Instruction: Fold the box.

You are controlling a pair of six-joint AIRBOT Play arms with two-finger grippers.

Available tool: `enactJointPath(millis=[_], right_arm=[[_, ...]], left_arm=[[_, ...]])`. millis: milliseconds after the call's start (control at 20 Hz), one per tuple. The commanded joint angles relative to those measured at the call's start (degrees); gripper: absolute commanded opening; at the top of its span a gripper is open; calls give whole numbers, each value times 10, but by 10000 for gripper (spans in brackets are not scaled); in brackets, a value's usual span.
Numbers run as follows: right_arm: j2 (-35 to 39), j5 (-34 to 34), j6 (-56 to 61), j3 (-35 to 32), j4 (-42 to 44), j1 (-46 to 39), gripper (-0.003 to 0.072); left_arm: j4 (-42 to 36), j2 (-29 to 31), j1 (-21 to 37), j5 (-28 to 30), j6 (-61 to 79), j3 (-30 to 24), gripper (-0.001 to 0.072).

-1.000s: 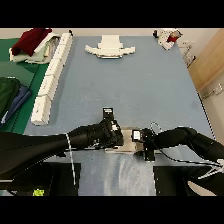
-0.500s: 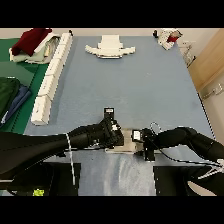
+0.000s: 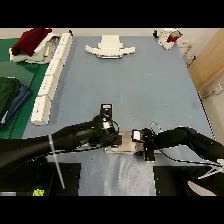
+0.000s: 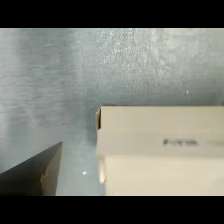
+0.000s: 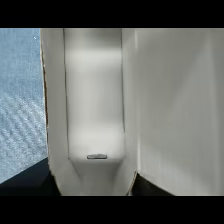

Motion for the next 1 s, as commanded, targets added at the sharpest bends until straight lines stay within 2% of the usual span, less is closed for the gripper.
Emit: enactJointPath(millis=[0,50,100,150,200,300,400,550,700,800,850,900,950], right_arm=[[0,0,0,0,0,0,503],[0,0,0,0,0,0,503],[0,0,0,0,0,0,503],[0,0,0,0,0,0,503],[0,0,0,0,0,0,503],[0,0,0,0,0,0,503],[0,0,0,0,0,0,503],[0,0,0,0,0,0,503],[0,0,0,0,0,0,503],[0,0,0,0,0,0,503],[0,0,0,0,0,0,503],[0,0,0,0,0,0,503],[0,0,0,0,0,0,503]], left_arm=[[2,87,0,-70,44,0,604],[2,113,0,-91,58,0,595],[3,133,0,-111,74,0,384],[5,146,0,-122,101,0,43],[8,153,0,-122,139,0,15],[10,151,1,-97,199,-1,15],[10,144,1,-44,249,-9,15],[-4,160,14,-18,346,-36,15],[-78,237,98,22,532,-110,14],[-172,272,172,26,778,-151,17],[-220,282,210,31,908,-172,153],[-266,283,248,51,1029,-195,637],[-306,280,278,76,1113,-216,696]])
